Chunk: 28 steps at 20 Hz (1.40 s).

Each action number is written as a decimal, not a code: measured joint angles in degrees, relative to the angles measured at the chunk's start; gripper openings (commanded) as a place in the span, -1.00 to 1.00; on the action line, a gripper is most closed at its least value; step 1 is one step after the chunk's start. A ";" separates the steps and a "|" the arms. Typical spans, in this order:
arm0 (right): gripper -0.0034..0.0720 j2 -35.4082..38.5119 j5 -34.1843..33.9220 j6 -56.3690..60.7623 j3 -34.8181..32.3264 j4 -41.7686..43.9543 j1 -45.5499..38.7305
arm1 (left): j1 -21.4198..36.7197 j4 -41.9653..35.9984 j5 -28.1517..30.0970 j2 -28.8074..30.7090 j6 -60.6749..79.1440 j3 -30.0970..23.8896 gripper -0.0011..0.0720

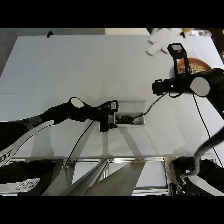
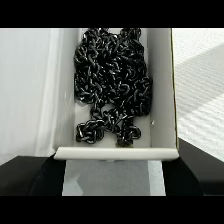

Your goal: Fold the box and place the chain.

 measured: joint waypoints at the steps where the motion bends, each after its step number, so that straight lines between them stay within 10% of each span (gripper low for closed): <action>1: -0.10 -2.01 0.00 -0.17 0.00 0.02 -0.96 | 0.00 0.00 0.00 0.00 0.00 0.00 -0.34; 17: -0.18 -22.23 -0.24 -0.70 0.00 -0.11 -3.41 | 0.00 0.00 0.00 0.00 0.00 0.00 -0.34; 19: -0.88 -23.28 -0.13 -0.83 -0.09 -0.11 -3.41 | 0.00 0.00 0.00 0.00 0.00 0.00 -0.34; 28: -0.88 -14.78 2.99 -2.84 -0.13 -0.44 -3.23 | 0.00 0.00 0.00 0.00 0.02 0.00 -0.34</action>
